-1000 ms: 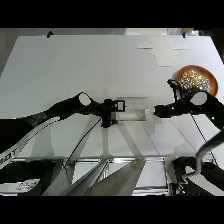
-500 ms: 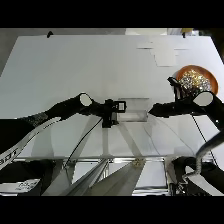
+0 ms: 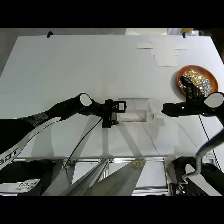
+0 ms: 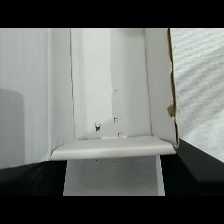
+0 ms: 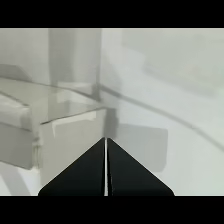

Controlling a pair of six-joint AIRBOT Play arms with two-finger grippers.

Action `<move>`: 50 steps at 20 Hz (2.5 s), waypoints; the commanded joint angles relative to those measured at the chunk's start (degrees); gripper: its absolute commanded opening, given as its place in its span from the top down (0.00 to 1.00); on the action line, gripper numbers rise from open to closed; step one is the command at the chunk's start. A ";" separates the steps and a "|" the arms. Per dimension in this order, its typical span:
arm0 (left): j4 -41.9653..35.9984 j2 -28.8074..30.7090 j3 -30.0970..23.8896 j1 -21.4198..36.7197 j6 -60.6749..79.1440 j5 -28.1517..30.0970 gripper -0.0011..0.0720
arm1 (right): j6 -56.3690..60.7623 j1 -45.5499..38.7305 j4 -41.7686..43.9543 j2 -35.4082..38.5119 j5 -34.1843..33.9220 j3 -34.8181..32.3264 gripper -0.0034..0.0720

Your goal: Fold the box and place the chain.

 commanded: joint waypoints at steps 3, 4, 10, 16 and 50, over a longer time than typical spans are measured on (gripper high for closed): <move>0.02 0.04 0.00 0.04 0.00 0.02 0.90 | 0.74 -0.50 0.00 -6.21 -0.72 -2.69 0.93; 0.02 0.04 0.00 0.04 0.00 0.02 0.90 | 0.22 0.50 0.63 -7.19 -0.94 -2.91 0.93; 0.02 0.04 0.00 0.04 0.00 0.02 0.90 | -9.81 2.29 13.20 -7.39 1.22 -3.13 0.64; 0.02 0.04 0.00 0.04 -0.02 0.02 0.90 | -10.64 2.32 15.10 -4.79 2.45 -3.13 0.63; 0.04 0.04 0.00 0.04 0.00 0.02 0.90 | 41.64 37.24 -25.99 -18.43 -0.72 14.16 0.59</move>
